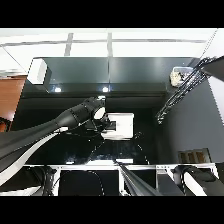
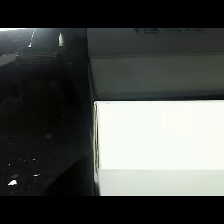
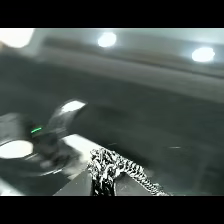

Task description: Fold the box and place the chain.

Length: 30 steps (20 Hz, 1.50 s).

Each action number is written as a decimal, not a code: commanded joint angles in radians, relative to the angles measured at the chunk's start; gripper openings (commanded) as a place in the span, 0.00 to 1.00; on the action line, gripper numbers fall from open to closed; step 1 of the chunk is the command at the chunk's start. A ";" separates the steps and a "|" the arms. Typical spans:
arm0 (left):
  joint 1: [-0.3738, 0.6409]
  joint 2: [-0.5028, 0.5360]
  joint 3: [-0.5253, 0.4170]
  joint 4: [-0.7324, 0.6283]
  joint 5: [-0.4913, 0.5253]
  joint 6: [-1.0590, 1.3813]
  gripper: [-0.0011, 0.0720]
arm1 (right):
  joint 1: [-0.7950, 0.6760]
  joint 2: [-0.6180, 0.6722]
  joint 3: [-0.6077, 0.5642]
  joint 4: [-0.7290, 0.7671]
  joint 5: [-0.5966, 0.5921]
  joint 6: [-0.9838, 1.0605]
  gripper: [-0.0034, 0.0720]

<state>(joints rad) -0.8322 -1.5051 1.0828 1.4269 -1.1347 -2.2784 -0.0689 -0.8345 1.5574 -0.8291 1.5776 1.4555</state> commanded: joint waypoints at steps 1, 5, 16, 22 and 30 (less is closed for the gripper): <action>0.000 0.000 0.000 0.001 0.001 0.000 0.05 | 0.057 0.011 -0.004 0.119 0.018 -0.006 0.06; 0.000 0.000 0.000 0.001 0.001 0.000 0.05 | 0.225 0.010 -0.060 0.122 -0.120 0.011 0.06; 0.000 0.000 0.000 0.000 0.001 0.000 0.05 | 0.500 0.006 -0.624 0.093 -0.531 0.013 0.06; 0.000 0.000 0.000 0.000 0.000 0.000 0.05 | 0.500 0.005 -0.711 0.060 -0.554 0.014 0.06; 0.000 0.000 0.000 0.001 0.001 0.000 0.05 | 0.585 -0.044 -0.820 0.057 -0.716 0.059 0.20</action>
